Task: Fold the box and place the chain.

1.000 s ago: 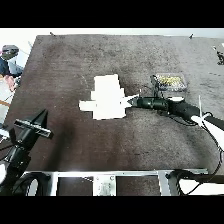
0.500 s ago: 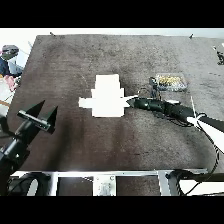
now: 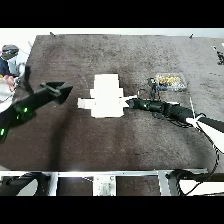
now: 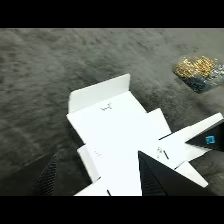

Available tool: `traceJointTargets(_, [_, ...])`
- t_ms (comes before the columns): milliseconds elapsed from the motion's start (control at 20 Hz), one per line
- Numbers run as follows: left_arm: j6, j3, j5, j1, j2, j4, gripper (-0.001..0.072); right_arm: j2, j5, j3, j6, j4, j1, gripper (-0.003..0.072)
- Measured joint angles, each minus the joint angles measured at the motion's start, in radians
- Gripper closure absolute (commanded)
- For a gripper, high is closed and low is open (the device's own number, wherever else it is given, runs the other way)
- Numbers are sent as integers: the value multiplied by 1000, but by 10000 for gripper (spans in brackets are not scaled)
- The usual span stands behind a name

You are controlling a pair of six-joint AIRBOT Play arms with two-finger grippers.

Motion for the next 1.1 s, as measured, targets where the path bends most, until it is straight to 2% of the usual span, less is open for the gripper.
traceJointTargets(200, [-183,332,-170,-8,-321,192,172,0,3,0,-30,4,0,679])
traceJointTargets(300, [-308,522,-249,-36,-473,331,171,0,5,0,-43,15,0,678])
traceJointTargets(450, [-488,778,-320,-81,-663,525,171,0,6,0,-63,27,2,679])
traceJointTargets(650, [-669,1083,-473,-115,-893,651,171,0,6,0,-95,33,2,678])
traceJointTargets(850, [-764,1276,-613,-126,-1064,675,172,0,3,0,-109,34,2,678])
traceJointTargets(1100, [-787,1354,-705,-134,-1165,598,173,0,1,0,-123,34,2,678])
